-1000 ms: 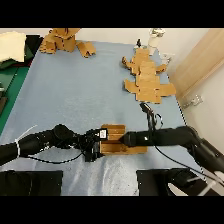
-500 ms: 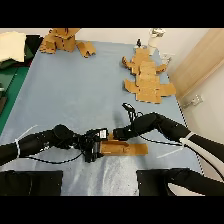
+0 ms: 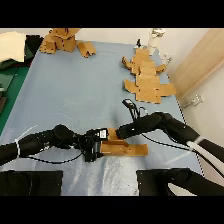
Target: Fold the box.
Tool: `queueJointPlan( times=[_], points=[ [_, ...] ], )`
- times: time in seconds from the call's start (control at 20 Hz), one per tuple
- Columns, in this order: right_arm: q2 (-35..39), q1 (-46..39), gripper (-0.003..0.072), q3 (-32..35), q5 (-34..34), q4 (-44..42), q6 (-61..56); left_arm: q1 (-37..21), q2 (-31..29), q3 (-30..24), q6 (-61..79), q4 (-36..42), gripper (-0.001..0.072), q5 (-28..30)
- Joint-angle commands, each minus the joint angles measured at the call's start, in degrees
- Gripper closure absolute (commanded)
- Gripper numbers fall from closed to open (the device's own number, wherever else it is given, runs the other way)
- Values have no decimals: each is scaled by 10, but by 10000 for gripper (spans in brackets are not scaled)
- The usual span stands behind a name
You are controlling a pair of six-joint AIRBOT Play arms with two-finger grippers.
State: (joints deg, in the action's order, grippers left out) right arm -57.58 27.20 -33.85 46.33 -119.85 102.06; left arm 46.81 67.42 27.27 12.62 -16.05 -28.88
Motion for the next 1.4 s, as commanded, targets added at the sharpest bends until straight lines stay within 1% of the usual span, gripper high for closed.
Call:
queueJointPlan(
  times=[0.0, 0.1, 0.25, 0.35, 0.45, 0.5, 0.55, 0.6, 0.7, 0.85, 1.0, 1.15, 1.2, 1.3, 1.35],
  points=[
    [96, 0, 685, -2, 17, 100, -30, 0, 0, 0, 0, 0, 103, -1],
    [144, 0, 685, -2, 68, 118, -33, 0, 0, 0, 0, 0, 103, -1],
    [186, 1, 684, 4, 160, 132, -29, 0, 0, 0, 0, 0, 103, -1],
    [210, 1, 684, 22, 199, 131, 18, 0, 0, 0, 0, 0, 103, -1],
    [238, 1, 682, 47, 249, 129, 99, 0, 0, 0, 0, 0, 103, -1],
    [249, 1, 585, 62, 273, 130, 127, 0, 0, 0, 0, 0, 103, -1],
    [256, 1, 327, 80, 276, 132, 145, 0, 0, 0, 0, 0, 103, -1],
    [257, 1, 249, 98, 272, 131, 178, 0, 0, 0, 0, 0, 103, -1],
    [250, 1, 239, 121, 224, 130, 239, 0, 0, 0, 0, 0, 103, -1],
    [215, 1, 232, 126, 134, 115, 293, 0, 0, 0, 0, 0, 103, -1],
    [185, 1, 232, 126, 89, 97, 341, 0, 0, 0, 0, 0, 103, -1],
    [175, 1, 234, 126, 40, 93, 392, 0, 0, 0, 0, 0, 103, -1],
    [172, 1, 252, 126, 28, 93, 411, 0, 0, 0, 0, 0, 103, -1],
    [168, 5, 386, 126, 25, 81, 445, 0, 0, 0, 0, 0, 103, -1],
    [168, 13, 396, 126, 25, 77, 446, 0, 0, 0, 0, 0, 103, -1]
  ],
)
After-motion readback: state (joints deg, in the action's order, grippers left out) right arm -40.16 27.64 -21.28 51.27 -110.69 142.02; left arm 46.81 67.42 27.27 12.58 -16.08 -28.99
